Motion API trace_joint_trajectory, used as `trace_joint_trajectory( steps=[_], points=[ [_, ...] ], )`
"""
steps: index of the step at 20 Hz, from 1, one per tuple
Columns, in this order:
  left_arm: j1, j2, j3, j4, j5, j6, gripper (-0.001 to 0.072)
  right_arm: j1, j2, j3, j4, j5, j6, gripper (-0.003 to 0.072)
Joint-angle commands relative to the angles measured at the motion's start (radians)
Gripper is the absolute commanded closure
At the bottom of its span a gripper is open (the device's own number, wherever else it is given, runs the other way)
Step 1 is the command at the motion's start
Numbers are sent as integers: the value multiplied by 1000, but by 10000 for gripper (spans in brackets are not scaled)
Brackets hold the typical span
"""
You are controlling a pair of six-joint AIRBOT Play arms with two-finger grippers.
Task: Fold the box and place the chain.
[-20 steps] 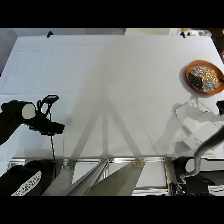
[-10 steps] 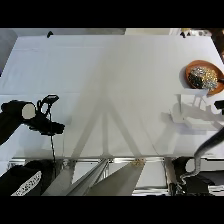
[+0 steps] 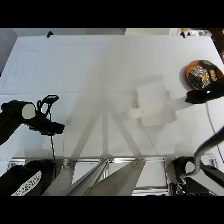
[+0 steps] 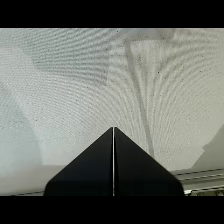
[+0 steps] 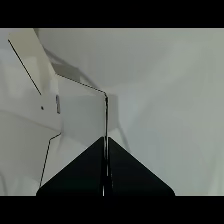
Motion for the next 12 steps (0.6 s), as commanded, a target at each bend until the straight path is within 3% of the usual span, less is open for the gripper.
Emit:
trace_joint_trajectory(
  steps=[1,6,12],
  points=[
    [0,0,0,0,0,0,700,157,225,-222,123,-176,56,671],
    [0,0,0,0,1,0,700,318,458,-471,119,-362,202,671],
    [0,0,0,-21,22,0,699,358,490,-546,119,-351,209,670]
  ],
)
